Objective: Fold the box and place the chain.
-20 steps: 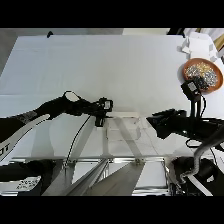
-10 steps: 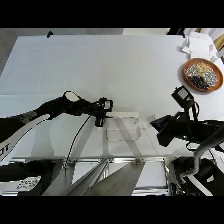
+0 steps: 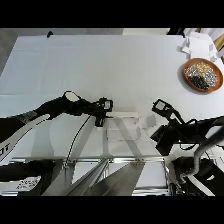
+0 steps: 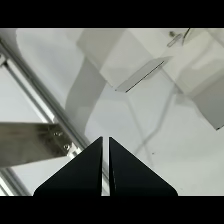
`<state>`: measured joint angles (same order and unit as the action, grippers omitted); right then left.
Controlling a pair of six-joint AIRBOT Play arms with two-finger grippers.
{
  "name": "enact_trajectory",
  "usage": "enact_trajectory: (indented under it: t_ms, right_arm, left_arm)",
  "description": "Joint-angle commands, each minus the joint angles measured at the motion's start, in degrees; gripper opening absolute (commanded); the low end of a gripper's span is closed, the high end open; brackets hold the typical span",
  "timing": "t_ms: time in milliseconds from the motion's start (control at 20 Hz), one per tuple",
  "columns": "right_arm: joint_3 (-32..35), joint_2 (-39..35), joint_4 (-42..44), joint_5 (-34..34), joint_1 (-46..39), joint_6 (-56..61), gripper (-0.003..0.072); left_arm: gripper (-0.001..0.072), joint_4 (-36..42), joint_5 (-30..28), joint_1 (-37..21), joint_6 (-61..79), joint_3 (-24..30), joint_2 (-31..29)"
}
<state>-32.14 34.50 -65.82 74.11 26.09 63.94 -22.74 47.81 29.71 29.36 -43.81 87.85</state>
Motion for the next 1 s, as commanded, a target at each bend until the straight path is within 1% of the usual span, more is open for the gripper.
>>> enact_trajectory:
  t_ms: [0,100,150,300,350,400,450,500,550,600,700,850,950]
  right_arm:
    - [0.02,4.13,1.18,1.6,0.04,-8.0,0.0044]
    - [0.13,5.22,1.18,1.46,0.04,-13.9,0.0035]
    - [0.83,5.27,1.25,-0.02,0.02,-16.57,0.0035]
    - [7.02,5.27,5.01,-7.98,0.04,-24.2,0.0037]
    - [9.92,5.27,5.7,-11.54,0.04,-27.74,0.0059]
    - [12.41,5.22,5.42,-15.02,0.04,-31.41,0.0172]
    - [14.19,4.81,5.27,-18.32,0.04,-33.75,0.0371]
    - [15.54,4.17,5.29,-22.16,0.04,-35.82,0.0536]
    - [16.72,3.37,4.9,-26.14,0.04,-37.53,0.0634]
    - [17.59,2.75,4.04,-28.98,0.04,-39.58,0.0669]
    - [18.86,2.67,3.1,-32.04,0.94,-42.01,0.0673]
    - [21.44,2.67,3.08,-39.28,7.06,-43.67,0.0695]
    - [22.64,2.69,3.08,-43.69,11.13,-43.87,0.0696]
  left_arm:
    - [0.0012,-0.02,0.0,0.0,0.0,0.04,0.04]
    - [0.0012,0.0,0.0,0.0,0.0,0.04,0.04]
    - [0.0012,0.0,-0.02,0.0,0.0,0.04,0.04]
    - [0.0012,0.0,0.0,0.0,0.0,0.04,0.04]
    - [0.0012,0.0,0.0,0.0,0.0,0.04,0.04]
    - [0.0012,0.0,0.0,0.02,0.0,0.04,0.04]
    - [0.0012,-0.02,0.0,0.0,0.0,0.04,0.04]
    - [0.0012,0.0,0.0,0.0,0.0,0.04,0.04]
    - [0.0012,-0.02,0.0,0.0,0.0,0.04,0.04]
    - [0.0012,-0.02,0.0,0.0,0.0,0.04,0.04]
    - [0.0012,-0.02,0.02,0.0,0.0,0.04,0.04]
    - [0.0012,-0.02,0.0,0.0,0.0,0.04,0.04]
    - [0.0012,-0.02,0.0,0.0,0.0,0.04,0.04]
